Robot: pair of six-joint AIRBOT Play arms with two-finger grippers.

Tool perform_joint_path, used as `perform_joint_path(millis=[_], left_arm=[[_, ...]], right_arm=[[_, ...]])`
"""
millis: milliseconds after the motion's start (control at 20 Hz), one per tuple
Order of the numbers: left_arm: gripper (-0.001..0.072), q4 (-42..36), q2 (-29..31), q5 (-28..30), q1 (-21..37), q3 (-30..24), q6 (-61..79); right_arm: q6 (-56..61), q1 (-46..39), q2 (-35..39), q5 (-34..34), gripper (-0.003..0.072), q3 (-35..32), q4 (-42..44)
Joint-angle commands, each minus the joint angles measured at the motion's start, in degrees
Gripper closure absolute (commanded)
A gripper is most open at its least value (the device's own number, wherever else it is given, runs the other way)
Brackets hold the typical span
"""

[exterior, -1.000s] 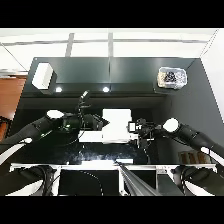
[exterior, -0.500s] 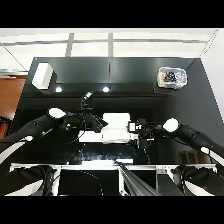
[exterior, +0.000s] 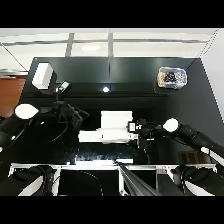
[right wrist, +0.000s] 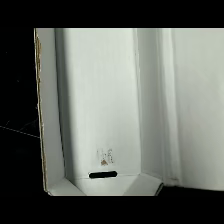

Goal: Fold the box and place the chain.

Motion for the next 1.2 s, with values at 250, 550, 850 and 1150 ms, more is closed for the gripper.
perform_joint_path(millis=[250,550,850,1150], left_arm=[[-0.0004,5.49,-1.33,-4.24,-8.85,-4.02,29.94],[-0.0004,5.46,-10.43,0.52,-11.89,-3.85,36.61],[-0.0004,1.31,-11.39,3.85,-13.09,-3.69,40.00],[0.0169,0.74,-11.52,1.73,-13.11,-3.45,40.35]], right_arm=[[0.00,0.00,-0.04,0.04,0.0278,-0.02,-0.02],[0.00,0.00,-0.04,0.04,0.0278,-0.02,-0.02],[0.00,0.00,-0.02,0.04,0.0278,-0.02,-0.02],[0.02,0.00,-0.04,0.04,0.0278,-0.02,-0.02]])
